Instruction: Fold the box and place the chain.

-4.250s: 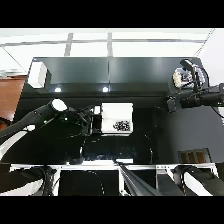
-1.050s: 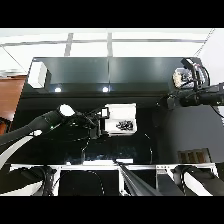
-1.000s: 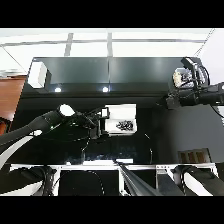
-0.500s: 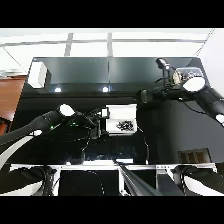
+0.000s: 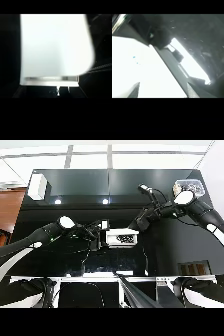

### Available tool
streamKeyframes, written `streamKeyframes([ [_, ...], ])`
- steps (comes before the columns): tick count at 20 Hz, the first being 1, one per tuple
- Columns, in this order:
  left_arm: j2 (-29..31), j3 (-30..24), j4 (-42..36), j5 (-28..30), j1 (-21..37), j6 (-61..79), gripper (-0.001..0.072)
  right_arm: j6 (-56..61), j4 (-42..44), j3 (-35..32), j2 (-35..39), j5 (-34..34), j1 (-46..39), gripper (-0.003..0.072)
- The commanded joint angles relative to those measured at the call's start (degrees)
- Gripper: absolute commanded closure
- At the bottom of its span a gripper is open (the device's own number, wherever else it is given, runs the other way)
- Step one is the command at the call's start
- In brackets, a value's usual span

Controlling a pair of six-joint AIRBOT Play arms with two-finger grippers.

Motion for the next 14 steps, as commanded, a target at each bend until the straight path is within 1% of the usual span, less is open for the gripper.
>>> streamKeyframes([
  [1,0.0,0.0,0.0,0.0,0.0,0.0,0.0363,-16.1,1.7,0.2,-0.1,3.6,0.2,0.0009],
  [3,0.0,0.1,0.0,0.0,0.0,-0.1,0.0363,-15.9,1.6,1.6,0.7,7.5,0.2,0.0010],
  [6,0.0,0.1,0.0,0.0,0.0,-0.3,0.0363,-15.8,-0.4,1.4,1.8,7.5,1.1,0.0010],
  [8,0.0,0.1,0.0,0.0,0.0,-0.3,0.0363,-15.9,-4.1,-0.2,1.4,4.0,2.7,0.0010],
  [9,0.0,0.1,0.0,0.0,0.0,-0.3,0.0363,-16.3,-4.5,-1.2,1.3,2.1,3.7,0.0009],
  [11,0.0,0.1,0.0,0.0,0.0,-0.3,0.0363,-19.3,-4.7,-1.9,1.2,0.9,6.1,0.0009],
  [14,0.0,0.1,0.0,0.0,0.0,-0.3,0.0363,-20.2,-5.7,-1.9,1.3,-0.9,8.2,0.0010],
])
